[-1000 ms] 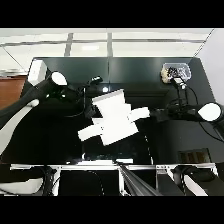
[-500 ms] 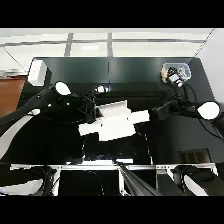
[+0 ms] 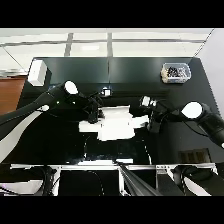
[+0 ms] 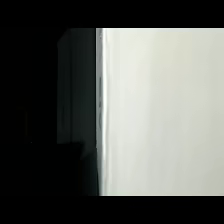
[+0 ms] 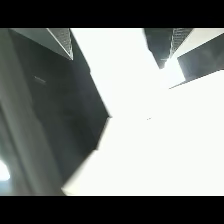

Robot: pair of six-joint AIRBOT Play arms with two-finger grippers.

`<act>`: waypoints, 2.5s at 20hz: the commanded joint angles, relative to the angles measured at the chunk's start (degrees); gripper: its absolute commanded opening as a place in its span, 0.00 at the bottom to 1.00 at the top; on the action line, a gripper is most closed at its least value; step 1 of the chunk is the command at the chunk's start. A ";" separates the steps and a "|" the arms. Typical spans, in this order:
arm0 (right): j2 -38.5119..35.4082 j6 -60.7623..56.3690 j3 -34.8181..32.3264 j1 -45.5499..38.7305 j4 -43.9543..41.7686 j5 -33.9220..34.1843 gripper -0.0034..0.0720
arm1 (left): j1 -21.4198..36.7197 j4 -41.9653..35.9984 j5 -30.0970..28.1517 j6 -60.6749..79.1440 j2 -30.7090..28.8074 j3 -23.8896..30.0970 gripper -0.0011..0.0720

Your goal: Fold the box and place the chain.

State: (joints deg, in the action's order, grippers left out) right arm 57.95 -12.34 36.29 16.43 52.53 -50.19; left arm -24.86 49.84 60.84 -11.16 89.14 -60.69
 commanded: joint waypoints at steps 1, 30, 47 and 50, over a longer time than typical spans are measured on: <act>2.40 11.19 -2.69 2.49 -2.78 -2.71 0.98 | -0.11 0.50 1.27 0.02 0.26 -0.24 0.05; 9.33 27.39 -1.53 3.39 -26.12 8.57 0.98 | -0.22 0.52 2.34 0.42 0.26 -0.66 0.04; 15.98 34.49 -1.55 3.45 -28.30 6.51 0.98 | -2.01 4.15 -0.59 0.17 -0.79 -0.57 0.04; 17.42 34.47 -1.51 3.56 -28.26 6.54 0.98 | -2.01 4.15 -0.09 0.15 -0.79 -0.57 0.04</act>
State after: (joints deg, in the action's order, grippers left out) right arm 74.02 21.19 34.76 19.88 24.18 -44.12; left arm -26.85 53.93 59.61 -10.98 88.40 -61.28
